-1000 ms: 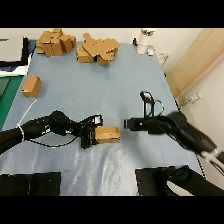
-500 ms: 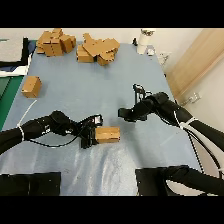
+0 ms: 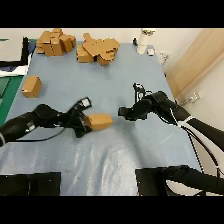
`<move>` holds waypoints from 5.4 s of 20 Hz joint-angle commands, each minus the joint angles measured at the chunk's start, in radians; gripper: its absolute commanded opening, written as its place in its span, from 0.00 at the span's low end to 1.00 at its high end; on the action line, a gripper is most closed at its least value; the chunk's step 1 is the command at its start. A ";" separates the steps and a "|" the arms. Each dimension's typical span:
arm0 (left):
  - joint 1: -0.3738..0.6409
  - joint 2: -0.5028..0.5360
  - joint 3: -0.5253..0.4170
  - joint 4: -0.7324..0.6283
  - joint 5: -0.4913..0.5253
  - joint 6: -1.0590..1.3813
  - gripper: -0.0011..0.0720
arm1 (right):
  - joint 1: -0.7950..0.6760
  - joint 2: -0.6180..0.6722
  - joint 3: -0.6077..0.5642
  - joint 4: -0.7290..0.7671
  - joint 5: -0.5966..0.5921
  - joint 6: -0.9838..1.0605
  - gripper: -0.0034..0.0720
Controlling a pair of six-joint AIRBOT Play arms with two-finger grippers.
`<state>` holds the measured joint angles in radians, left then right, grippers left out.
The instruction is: Fold the box.
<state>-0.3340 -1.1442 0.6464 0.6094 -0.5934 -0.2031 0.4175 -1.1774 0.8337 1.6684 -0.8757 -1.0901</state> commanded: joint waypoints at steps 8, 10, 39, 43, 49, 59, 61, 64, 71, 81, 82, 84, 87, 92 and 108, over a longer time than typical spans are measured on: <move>0.306 0.111 -0.027 0.543 -0.328 -0.579 0.83 | 0.000 -0.001 0.000 -0.085 0.003 -0.003 0.05; 0.286 0.109 -0.039 0.542 -0.319 -0.575 0.97 | 0.000 -0.001 0.000 -0.087 0.003 -0.004 0.05; 0.351 0.016 -0.036 0.540 -0.099 -0.793 0.34 | 0.000 -0.001 0.000 -0.081 0.003 -0.010 0.05; 0.508 0.019 -0.025 0.557 -0.126 -0.790 0.35 | 0.000 -0.001 0.000 -0.082 0.003 -0.010 0.05; 0.710 0.019 0.009 0.619 -0.129 -0.792 0.35 | 0.000 -0.001 0.000 -0.082 0.003 -0.010 0.05; 0.728 -0.134 0.172 0.621 -0.035 -0.811 0.38 | 0.000 -0.001 0.000 -0.078 0.002 -0.010 0.05; 0.728 -0.206 0.238 0.621 -0.034 -0.812 0.38 | 0.000 0.000 0.000 -0.077 0.002 -0.010 0.05; 0.728 -0.321 0.356 0.621 -0.035 -0.819 0.37 | 0.000 -0.001 0.000 -0.075 0.002 -0.010 0.05; 0.724 -0.494 0.566 0.617 -0.039 -0.820 0.38 | 0.000 -0.001 0.000 -0.075 0.003 -0.010 0.05; 0.730 -0.513 0.602 0.623 -0.117 -0.819 1.00 | 0.000 -0.001 0.000 -0.057 0.002 -0.010 0.05; 0.737 -0.512 0.612 0.624 -0.162 -0.820 1.00 | 0.000 -0.001 0.000 -0.047 0.002 -0.010 0.05; 0.757 -0.512 0.643 0.624 -0.277 -0.819 1.00 | 0.000 -0.001 0.000 -0.037 0.003 -0.010 0.05; 0.779 -0.512 0.709 0.626 -0.513 -0.819 1.00 | 0.000 -0.001 0.000 -0.037 0.003 -0.010 0.05; 0.770 -0.512 0.819 0.596 -0.857 -0.846 0.89 | 0.000 -0.001 0.000 -0.022 0.001 -0.011 0.05; 0.070 -0.204 0.481 0.304 -0.624 -0.995 0.03 | 0.007 -0.129 0.153 0.251 -0.033 -0.258 0.04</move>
<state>-0.1261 -1.3895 1.1931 0.9195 -1.3251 -1.1481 0.4198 -1.2640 0.9394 1.8748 -0.8970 -1.3098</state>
